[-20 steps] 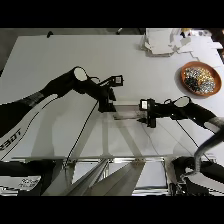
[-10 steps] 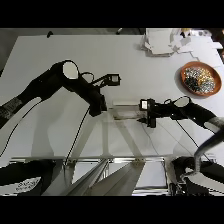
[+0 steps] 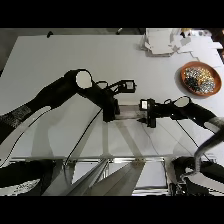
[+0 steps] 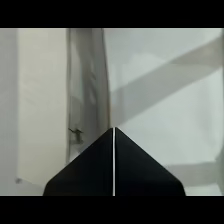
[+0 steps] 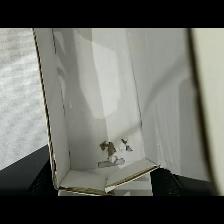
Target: Fold the box and place the chain.
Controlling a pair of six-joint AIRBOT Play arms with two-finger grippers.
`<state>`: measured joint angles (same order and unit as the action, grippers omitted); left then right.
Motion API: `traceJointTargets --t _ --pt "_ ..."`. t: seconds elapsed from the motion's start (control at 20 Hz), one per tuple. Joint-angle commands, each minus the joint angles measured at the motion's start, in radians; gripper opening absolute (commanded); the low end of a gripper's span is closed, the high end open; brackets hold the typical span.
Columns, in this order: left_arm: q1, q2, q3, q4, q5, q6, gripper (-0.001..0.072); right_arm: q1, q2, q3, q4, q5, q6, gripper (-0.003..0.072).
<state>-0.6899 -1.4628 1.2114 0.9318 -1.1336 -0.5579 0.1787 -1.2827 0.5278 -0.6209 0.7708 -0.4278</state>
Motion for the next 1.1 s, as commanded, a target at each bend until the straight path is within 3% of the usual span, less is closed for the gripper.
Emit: traceJointTargets --t 0.0,0.2,0.35,0.6,0.75,0.9,1.05 --pt "-0.006 -0.027 0.0 0.001 0.17 -0.007 0.0006 0.0 0.001 0.0 0.0 0.0 0.0 0.0403" --pt "-0.006 -0.104 0.0 0.0 0.41 -0.099 0.0007 0.0 0.001 0.0 0.0 0.0 0.0 0.0403" --pt "-0.006 -0.147 0.0 0.0 0.452 -0.102 0.0009 0.0 0.001 0.0 0.0 0.0 0.0 0.0403" --pt "0.011 -0.144 0.0 0.019 0.361 -0.109 0.0008 0.0 0.001 0.0 0.0 0.0 0.0 0.0403" --pt "0.046 -0.071 0.0 0.025 0.257 -0.142 0.0005 0.0 0.001 0.0 0.0 0.0 0.0 0.0403" --pt "0.068 0.036 0.0 0.164 0.085 -0.133 0.0004 0.0 0.001 0.0 0.0 0.0 0.0 0.0403" --pt "0.074 0.054 0.0 0.253 -0.134 -0.058 0.0004 0.0 0.001 0.0 0.0 0.0 0.0 0.0403"
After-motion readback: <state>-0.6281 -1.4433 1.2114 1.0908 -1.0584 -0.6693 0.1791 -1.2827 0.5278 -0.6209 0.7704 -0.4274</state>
